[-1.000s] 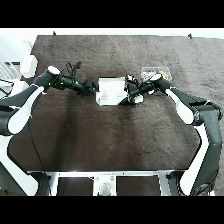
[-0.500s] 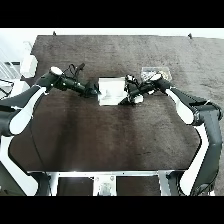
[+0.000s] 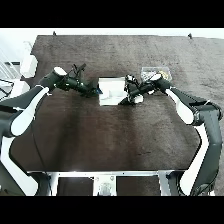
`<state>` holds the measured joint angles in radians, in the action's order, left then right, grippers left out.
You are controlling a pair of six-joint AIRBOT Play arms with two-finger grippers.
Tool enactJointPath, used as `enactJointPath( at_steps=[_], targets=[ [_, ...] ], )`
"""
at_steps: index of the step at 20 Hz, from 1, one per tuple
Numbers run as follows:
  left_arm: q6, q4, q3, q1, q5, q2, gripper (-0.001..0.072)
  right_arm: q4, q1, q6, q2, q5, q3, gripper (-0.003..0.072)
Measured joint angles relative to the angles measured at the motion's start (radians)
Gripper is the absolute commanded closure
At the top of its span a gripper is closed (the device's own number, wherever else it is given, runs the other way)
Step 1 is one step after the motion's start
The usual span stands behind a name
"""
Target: Fold the box and place the chain.
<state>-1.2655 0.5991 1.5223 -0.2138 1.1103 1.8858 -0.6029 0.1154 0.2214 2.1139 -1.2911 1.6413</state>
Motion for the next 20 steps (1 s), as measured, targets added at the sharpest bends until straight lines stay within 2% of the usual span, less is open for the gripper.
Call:
enactJointPath(
  at_steps=[6,15,17,20],
  targets=[
    [-0.127,0.127,0.03,-0.04,-0.018,-0.008,0.0349,0.0,0.0,0.0,0.0,0.0,0.0,0.0393],
    [-0.462,0.443,0.146,-0.138,-0.008,-0.01,0.033,0.0,0.0,-0.001,0.0,0.0,0.0,0.0393],
    [-0.514,0.487,0.156,-0.155,-0.002,-0.011,0.0291,0.0,0.0,0.0,0.0,0.0,0.0,0.0392],
    [-0.571,0.539,0.163,-0.178,0.002,-0.011,0.029,0.0,0.0,0.0,0.0,0.0,0.0,0.0393]
  ],
)
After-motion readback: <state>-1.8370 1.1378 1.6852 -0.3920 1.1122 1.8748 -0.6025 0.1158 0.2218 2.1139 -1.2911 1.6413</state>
